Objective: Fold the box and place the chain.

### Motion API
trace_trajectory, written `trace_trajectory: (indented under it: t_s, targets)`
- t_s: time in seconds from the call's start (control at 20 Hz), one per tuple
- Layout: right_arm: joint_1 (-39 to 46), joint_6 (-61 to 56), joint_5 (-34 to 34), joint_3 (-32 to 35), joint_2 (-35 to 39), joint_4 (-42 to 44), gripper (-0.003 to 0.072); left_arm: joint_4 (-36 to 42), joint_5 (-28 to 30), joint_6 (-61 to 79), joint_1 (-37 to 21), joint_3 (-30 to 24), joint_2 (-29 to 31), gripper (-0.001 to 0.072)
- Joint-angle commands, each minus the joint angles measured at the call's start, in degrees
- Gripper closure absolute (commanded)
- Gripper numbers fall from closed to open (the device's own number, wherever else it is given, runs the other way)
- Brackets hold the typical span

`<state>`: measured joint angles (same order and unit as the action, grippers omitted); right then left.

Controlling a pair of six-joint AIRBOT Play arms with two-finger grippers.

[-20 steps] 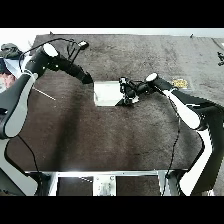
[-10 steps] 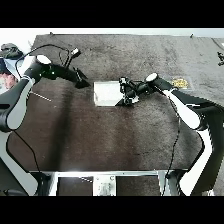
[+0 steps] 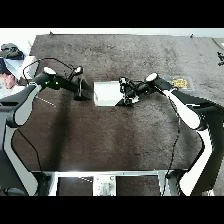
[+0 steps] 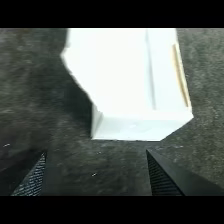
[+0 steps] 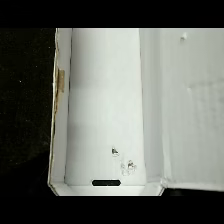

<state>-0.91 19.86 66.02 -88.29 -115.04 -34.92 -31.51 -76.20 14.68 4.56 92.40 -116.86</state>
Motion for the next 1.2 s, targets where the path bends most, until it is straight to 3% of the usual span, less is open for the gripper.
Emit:
trace_trajectory:
  t_s: [0.0,1.15]
  targets:
    - [0.02,-0.02,0.02,-0.02,-0.02,0.00,0.0355,1.60,-0.24,3.39,1.01,-2.78,-0.28,-0.0011]
    - [0.02,0.00,0.00,-0.02,-0.02,0.00,0.0355,3.45,-1.20,5.31,1.81,-2.99,0.17,-0.0011]
